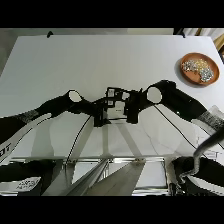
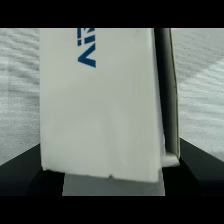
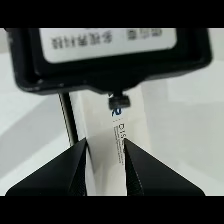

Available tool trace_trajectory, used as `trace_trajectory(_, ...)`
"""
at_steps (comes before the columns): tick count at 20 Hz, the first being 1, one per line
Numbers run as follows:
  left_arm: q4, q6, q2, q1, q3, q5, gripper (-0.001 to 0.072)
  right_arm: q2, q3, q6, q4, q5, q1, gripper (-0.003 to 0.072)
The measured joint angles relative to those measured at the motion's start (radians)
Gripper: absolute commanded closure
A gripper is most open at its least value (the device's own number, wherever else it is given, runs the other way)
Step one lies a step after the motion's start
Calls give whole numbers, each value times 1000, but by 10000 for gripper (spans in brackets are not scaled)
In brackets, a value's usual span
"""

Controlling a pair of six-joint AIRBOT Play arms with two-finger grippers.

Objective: Fold the box and place the chain.

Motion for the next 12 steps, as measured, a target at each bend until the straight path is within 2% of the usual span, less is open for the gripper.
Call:
trace_trajectory(9, 3, 3, 0, 0, 0, 0, 698, 3, -29, 0, 12, -18, 22, 452)
trace_trajectory(10, 2, 3, 0, 0, 0, 0, 698, 6, -30, 0, 12, -18, 23, 410)
trace_trajectory(11, 3, 4, 0, 0, 0, 0, 698, 10, -31, 1, 12, -19, 23, 335)
trace_trajectory(12, 3, 4, 0, 0, 0, 0, 698, 13, -31, 1, 12, -23, 23, 305)
